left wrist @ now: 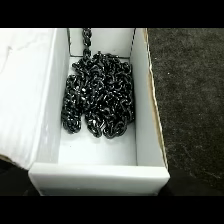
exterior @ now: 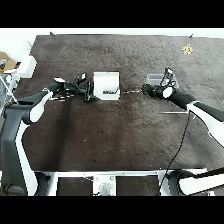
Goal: Fold the box and place the chain.
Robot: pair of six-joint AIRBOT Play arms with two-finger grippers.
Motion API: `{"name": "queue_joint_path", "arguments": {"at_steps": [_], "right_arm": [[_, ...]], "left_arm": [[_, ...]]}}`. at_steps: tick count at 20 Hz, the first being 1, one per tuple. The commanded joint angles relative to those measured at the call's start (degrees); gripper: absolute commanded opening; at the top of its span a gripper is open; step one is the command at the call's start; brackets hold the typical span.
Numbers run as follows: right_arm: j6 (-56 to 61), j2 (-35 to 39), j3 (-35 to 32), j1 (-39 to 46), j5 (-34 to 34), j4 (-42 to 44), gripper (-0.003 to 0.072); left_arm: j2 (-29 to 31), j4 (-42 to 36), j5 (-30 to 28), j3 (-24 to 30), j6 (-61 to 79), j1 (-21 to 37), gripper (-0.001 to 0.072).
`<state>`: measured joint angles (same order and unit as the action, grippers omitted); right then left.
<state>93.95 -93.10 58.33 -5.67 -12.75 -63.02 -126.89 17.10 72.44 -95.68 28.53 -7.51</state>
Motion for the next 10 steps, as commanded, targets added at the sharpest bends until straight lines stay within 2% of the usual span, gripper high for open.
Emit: {"name": "queue_joint_path", "arguments": {"at_steps": [1,2,4,7,10], "right_arm": [[0.17,-4.24,2.58,-0.61,3.67,3.58,0.0324],[0.17,-5.20,3.82,-1.29,3.63,3.76,0.0321],[0.13,-5.35,5.03,-2.71,3.80,3.69,0.0001],[-1.42,-0.09,4.98,-4.79,1.99,2.51,0.0000],[-3.78,10.60,5.01,-9.81,3.45,0.61,0.0000]], "left_arm": [[0.02,0.02,-0.02,0.02,0.00,0.00,0.0395],[0.02,0.02,-0.02,0.02,0.00,0.00,0.0395],[0.02,0.00,-0.02,0.02,0.00,0.00,0.0395],[0.02,0.00,0.02,0.02,0.00,0.00,0.0395],[0.02,0.00,-0.02,0.02,0.00,0.00,0.0395]]}}
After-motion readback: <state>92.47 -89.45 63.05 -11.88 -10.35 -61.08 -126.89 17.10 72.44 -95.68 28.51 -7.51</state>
